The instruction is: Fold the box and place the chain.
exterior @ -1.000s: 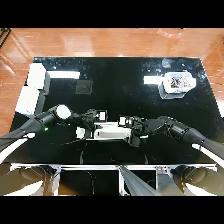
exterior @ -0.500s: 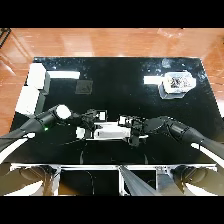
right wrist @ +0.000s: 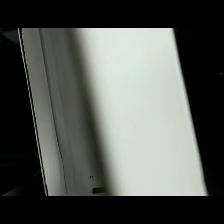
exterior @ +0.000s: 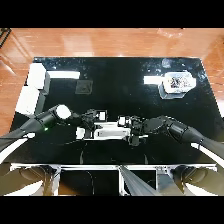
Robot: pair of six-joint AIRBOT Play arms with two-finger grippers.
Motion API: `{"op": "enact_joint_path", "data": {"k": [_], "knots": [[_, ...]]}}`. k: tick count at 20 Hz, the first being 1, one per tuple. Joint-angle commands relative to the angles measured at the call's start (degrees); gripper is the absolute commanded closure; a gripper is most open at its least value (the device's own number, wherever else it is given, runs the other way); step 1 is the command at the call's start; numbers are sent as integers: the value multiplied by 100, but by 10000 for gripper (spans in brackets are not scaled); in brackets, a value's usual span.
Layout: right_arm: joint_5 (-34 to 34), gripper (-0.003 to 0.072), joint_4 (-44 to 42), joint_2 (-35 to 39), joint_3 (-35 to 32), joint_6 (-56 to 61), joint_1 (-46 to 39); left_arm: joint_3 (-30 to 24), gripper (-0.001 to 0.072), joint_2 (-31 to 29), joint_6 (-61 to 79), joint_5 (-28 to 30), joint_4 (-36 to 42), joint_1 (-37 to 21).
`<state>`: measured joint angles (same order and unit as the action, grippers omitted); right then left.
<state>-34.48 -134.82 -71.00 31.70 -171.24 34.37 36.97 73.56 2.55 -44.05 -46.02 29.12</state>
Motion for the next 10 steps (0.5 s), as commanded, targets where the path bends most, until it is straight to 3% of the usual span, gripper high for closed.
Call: {"op": "enact_joint_path", "data": {"k": [1,3,4,5,6,10], "knots": [[-7,351,120,-2,-4,2,4,2,686,2,0,2,2,-4],[-4,352,120,-2,-4,2,4,2,685,2,0,4,2,-4],[-2,405,120,-2,-4,2,4,2,684,0,0,4,2,-4],[-2,541,120,-2,-4,2,4,2,684,0,0,4,0,-4],[-2,618,120,-2,-4,2,4,2,684,0,0,4,0,-4],[-4,625,118,-2,-4,0,4,2,681,0,0,4,2,-4]]}}
